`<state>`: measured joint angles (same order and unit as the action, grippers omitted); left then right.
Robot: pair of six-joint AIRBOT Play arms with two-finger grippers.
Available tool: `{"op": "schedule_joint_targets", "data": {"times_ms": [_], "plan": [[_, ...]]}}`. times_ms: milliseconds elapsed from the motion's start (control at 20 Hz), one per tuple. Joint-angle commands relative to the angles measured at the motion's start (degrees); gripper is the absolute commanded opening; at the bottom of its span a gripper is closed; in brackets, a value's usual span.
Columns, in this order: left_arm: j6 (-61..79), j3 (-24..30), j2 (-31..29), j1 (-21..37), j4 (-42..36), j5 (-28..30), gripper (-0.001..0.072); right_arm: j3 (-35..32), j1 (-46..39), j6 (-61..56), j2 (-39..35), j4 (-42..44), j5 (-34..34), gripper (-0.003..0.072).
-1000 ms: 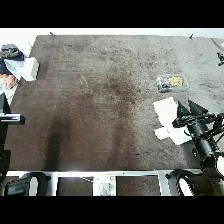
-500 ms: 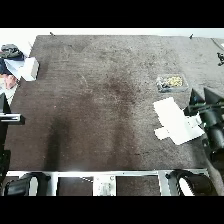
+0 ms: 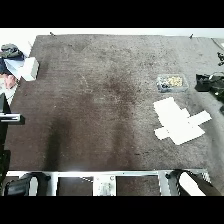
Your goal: Fold the box and place the chain.
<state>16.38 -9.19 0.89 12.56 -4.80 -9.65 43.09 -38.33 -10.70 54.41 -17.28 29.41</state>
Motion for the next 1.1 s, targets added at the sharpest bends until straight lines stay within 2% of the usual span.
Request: {"op": "schedule_joint_targets", "data": {"times_ms": [0, 50, 200, 400, 500, 650, 750, 950, 1050], "plan": [[0.02, 0.02, 0.02, 0.00, 0.00, 0.02, 0.0012, 12.44, -13.68, -15.37, 12.90, -17.27, 22.62, 0.0443], [0.02, 0.02, 0.02, 0.00, 0.00, 0.00, 0.0012, 16.24, -16.04, -17.81, 15.74, -20.33, 27.10, 0.0503], [0.02, 0.02, 0.02, 0.00, 0.00, 0.02, 0.0012, 26.88, -19.63, -21.16, 23.67, -30.12, 37.51, 0.0502], [0.02, 0.02, 0.02, 0.00, 0.00, 0.02, 0.0012, 39.60, -20.37, -22.56, 34.40, -42.73, 48.48, 0.0500], [0.02, 0.02, 0.02, 0.00, 0.00, 0.02, 0.0012, 45.75, -20.13, -22.56, 39.89, -45.90, 54.07, 0.0499], [0.02, 0.02, 0.02, 0.00, 0.00, 0.00, 0.0012, 53.27, -20.06, -22.56, 46.82, -49.72, 59.01, 0.0481], [0.02, 0.02, 0.02, 0.00, 0.00, 0.02, 0.0012, 55.91, -20.06, -22.40, 50.10, -49.90, 60.06, 0.0481], [0.02, 0.02, 0.02, 0.00, 0.00, 0.02, 0.0012, 55.93, -20.09, -21.84, 54.55, -52.83, 61.79, 0.0482], [0.02, 0.02, 0.02, 0.00, 0.00, 0.00, 0.0012, 55.80, -20.09, -21.53, 56.22, -51.23, 64.13, 0.0481]]}}
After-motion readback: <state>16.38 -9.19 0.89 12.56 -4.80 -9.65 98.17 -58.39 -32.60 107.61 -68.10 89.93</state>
